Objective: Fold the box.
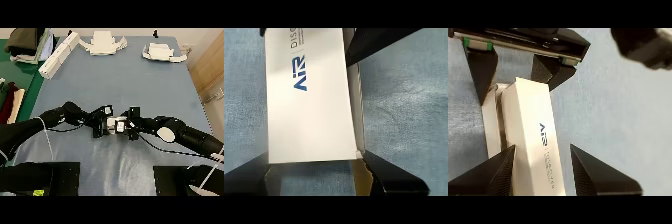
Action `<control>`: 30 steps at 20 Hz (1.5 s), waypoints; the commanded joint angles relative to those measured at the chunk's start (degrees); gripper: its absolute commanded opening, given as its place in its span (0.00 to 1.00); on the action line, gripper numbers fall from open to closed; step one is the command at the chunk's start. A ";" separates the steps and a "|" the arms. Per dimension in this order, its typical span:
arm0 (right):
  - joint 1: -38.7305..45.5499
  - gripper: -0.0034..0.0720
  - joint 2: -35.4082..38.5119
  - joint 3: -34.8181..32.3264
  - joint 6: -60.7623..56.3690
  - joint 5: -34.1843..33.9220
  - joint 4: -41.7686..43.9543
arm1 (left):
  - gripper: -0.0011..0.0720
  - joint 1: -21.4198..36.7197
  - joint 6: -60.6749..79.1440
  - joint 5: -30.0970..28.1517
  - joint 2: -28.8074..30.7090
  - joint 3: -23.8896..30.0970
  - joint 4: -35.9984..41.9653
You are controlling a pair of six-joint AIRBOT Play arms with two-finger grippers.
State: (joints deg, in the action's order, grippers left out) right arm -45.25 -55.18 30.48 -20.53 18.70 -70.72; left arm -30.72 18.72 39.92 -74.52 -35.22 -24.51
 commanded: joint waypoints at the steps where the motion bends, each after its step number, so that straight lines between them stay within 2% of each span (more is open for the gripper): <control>1: -0.22 0.72 1.68 -0.02 0.02 4.61 2.29 | 0.67 0.00 -0.13 -0.48 -0.02 0.02 0.09; 11: -0.20 0.72 2.03 -0.02 0.00 6.12 2.62 | 0.67 0.00 -0.13 -0.48 -0.02 0.02 0.09; 12: -0.20 0.68 2.05 -0.02 0.02 6.08 2.62 | 0.67 0.00 -0.13 -0.48 -0.02 0.02 0.09; 13: -0.20 0.58 2.10 0.02 0.02 5.95 2.62 | 0.67 0.00 -0.13 -0.48 -0.02 0.02 0.09; 16: -0.22 0.60 4.20 0.02 0.04 5.97 3.69 | 0.67 0.00 -0.13 -0.48 -0.02 0.02 0.09; 17: -0.20 0.70 5.40 0.02 0.00 5.99 4.02 | 0.67 0.00 -0.13 -0.48 -0.02 0.02 0.09; 18: -0.20 0.75 6.62 0.02 -0.04 5.97 4.50 | 0.67 0.00 -0.13 -0.48 -0.02 0.02 0.09; 21: 0.20 0.75 8.57 0.02 -0.46 5.09 5.14 | 0.67 0.00 -0.13 -0.48 -0.02 0.02 0.09; 26: 2.08 0.73 5.92 0.02 -0.42 2.47 5.11 | 0.67 0.00 -0.13 -0.48 -0.02 0.02 0.09; 30: 1.81 0.73 4.79 0.02 -0.39 4.74 5.20 | 0.67 0.00 -0.13 -0.48 -0.02 0.02 0.09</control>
State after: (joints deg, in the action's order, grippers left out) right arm -43.51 -49.71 30.48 -20.93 22.13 -65.60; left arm -30.79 18.59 39.46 -74.52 -35.18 -24.43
